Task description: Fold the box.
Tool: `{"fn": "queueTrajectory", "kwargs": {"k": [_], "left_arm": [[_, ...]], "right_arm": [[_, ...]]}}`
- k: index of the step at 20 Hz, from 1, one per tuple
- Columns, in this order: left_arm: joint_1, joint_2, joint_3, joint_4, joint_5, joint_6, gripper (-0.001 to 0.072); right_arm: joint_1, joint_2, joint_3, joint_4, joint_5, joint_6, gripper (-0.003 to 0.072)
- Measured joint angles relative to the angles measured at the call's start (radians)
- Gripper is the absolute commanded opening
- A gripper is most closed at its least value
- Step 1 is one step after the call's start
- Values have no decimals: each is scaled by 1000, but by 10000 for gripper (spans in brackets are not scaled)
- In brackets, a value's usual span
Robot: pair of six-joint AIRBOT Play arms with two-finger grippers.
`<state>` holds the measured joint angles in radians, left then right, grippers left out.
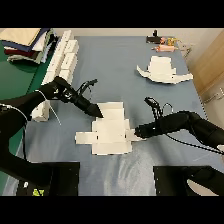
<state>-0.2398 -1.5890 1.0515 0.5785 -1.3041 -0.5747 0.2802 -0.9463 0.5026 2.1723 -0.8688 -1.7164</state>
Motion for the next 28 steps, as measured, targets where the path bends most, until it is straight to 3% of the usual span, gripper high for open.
{"fn": "queueTrajectory", "kwargs": {"k": [1, 2, 5, 7, 15, 16, 17, 18, 22, 28], "left_arm": [[-11, -5, 9, 0, -1, 14, 279], [-19, -8, 16, 1, -4, 30, 226], [-31, -14, 29, 3, -26, 75, 224], [-35, -16, 34, 5, -35, 95, 14], [-39, -17, 37, 3, -96, 149, 13], [-39, -17, 37, 4, -109, 154, 13], [-40, -17, 39, 4, -122, 162, 12], [-40, -17, 40, 10, -131, 176, 12], [-43, 2, 47, -31, -87, 258, 11], [-76, 128, 29, -57, 62, 416, 9]], "right_arm": [[0, 0, 0, 0, -8, 0, 0], [0, 0, 0, 0, -14, 0, 0], [0, 0, 0, 0, -24, 0, 0], [0, 0, 0, -1, -26, 0, 0], [0, 0, 0, -21, -33, 0, 15], [0, 0, 1, -31, -31, 0, 100], [2, 0, 3, -50, -30, -1, 255], [0, 0, 8, -78, -27, -2, 360], [0, 8, 66, -248, -15, 49, 363], [0, 17, 209, -690, -119, 301, 363]]}}
